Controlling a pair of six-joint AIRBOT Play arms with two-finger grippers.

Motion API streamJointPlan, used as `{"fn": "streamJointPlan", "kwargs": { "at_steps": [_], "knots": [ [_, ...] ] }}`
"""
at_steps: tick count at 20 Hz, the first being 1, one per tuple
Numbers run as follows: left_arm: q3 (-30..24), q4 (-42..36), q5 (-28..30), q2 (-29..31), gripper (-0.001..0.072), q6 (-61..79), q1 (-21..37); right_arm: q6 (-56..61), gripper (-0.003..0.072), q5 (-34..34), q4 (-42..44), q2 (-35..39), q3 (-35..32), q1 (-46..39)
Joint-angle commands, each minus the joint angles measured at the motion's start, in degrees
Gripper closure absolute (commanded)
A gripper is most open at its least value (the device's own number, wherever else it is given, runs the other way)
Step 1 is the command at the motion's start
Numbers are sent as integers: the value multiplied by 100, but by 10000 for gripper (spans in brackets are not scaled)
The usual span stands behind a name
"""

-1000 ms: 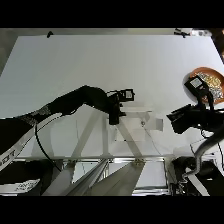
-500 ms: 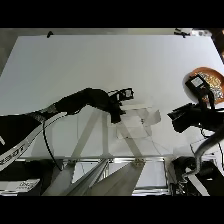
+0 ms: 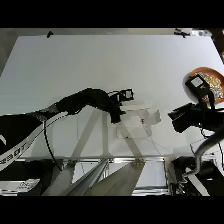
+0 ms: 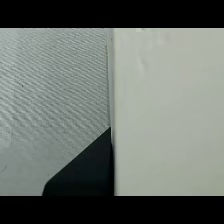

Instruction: Fold the box and place the chain.

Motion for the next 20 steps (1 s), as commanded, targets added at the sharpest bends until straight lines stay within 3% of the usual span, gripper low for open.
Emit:
{"fn": "streamJointPlan", "kwargs": {
  "at_steps": [1, 12, 15, 18, 19, 20],
  "knots": [
    [-2, 35, -101, -4, 707, 83, -2, -4, 406, -2, 0, 4, 0, 2],
    [0, 212, -221, -2, 697, 81, -2, -2, 406, -129, -2, 4, 0, 2],
    [0, 212, -160, 0, 597, 81, -2, -2, 406, -127, -2, 4, 0, 2],
    [0, 212, -164, 0, 615, 81, -2, -2, 406, -127, -2, 4, 0, 2],
    [0, 229, -164, 0, 697, 81, -2, -2, 406, -127, -2, 4, 0, 2],
    [0, 299, -164, 0, 701, 81, -2, -2, 406, -127, -2, 4, 0, 2]
  ]
}}
